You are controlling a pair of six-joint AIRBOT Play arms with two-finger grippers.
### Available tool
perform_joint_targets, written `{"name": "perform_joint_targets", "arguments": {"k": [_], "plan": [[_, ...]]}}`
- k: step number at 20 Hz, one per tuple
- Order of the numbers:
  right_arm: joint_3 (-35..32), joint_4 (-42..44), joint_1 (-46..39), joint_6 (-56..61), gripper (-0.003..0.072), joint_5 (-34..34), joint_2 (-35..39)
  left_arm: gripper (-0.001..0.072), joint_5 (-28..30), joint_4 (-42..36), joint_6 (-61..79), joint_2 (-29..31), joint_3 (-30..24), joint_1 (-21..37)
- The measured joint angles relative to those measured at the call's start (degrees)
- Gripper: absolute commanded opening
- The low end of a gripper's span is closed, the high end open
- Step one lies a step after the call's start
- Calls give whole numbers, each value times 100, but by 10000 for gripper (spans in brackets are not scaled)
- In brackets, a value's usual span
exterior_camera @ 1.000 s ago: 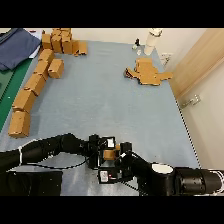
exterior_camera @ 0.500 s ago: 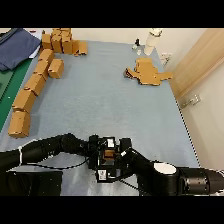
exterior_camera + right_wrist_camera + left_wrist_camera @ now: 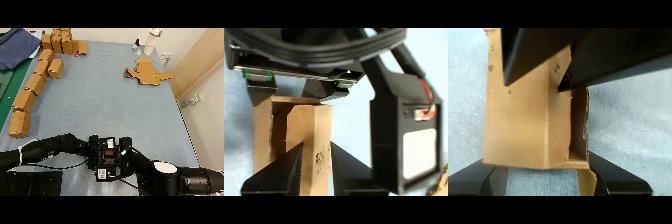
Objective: Fold the box.
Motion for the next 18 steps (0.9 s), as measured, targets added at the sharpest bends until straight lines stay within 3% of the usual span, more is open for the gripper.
{"name": "perform_joint_targets", "arguments": {"k": [2, 11, 12, 14, 18], "plan": [[-63, 173, 9, -33, 232, 111, 0, 451, 2, -7, -20, 0, 0, 0], [-323, 667, 7, -20, 235, 297, 0, 451, 20, -17, -20, 0, 0, 0], [-334, 684, 7, -20, 252, 308, 0, 451, 17, -20, -20, 0, 0, 0], [-337, 719, 7, -17, 390, 308, 17, 451, 17, -20, -20, 0, 0, 0], [-179, 721, 7, -15, 396, 83, 197, 451, 22, -20, -22, 0, 0, 0]]}}
